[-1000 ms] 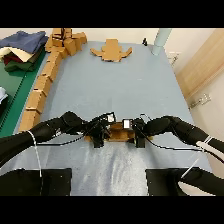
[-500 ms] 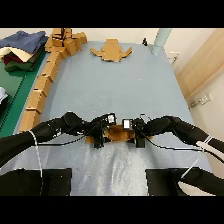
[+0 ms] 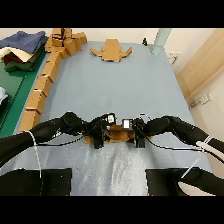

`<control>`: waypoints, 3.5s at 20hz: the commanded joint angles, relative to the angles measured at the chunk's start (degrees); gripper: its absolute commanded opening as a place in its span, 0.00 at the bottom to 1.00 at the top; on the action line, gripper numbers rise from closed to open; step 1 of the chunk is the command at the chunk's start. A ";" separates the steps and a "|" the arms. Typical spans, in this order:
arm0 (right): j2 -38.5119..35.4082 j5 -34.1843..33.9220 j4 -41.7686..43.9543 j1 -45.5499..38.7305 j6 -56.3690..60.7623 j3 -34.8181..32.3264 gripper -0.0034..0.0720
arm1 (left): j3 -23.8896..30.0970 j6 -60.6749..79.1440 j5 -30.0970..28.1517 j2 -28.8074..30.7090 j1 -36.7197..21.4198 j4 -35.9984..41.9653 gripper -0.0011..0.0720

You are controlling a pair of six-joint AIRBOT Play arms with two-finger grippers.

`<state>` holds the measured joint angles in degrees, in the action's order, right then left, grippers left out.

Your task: Fold the box.

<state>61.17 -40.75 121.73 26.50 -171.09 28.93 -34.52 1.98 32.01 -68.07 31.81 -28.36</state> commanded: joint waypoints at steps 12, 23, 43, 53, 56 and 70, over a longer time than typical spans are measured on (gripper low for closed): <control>-0.04 -0.07 0.00 0.04 0.02 0.04 0.75 | 0.48 -85.94 23.74 15.96 -20.13 -45.46 0.03; -0.04 -0.07 -0.02 0.04 0.02 0.04 0.75 | 6.01 -74.97 9.92 9.92 -12.94 -14.88 0.03; -0.04 -0.13 -0.02 0.04 0.02 0.04 0.75 | 3.10 -67.30 7.67 4.96 -7.56 -4.39 0.03; -0.04 -0.11 -0.02 0.04 0.02 0.04 0.75 | 0.87 -67.14 9.14 4.90 -7.52 -4.35 0.03; -0.04 -0.11 -0.02 0.04 0.02 0.04 0.75 | 0.87 -67.14 9.81 4.90 -7.52 -3.67 0.61; -0.04 -0.13 -0.02 0.04 0.02 0.04 0.75 | 0.31 -61.53 15.61 4.90 -13.31 -0.11 0.75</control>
<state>61.17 -40.88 121.71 26.50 -171.09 28.93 -34.02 -63.57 44.66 -63.13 20.01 -32.10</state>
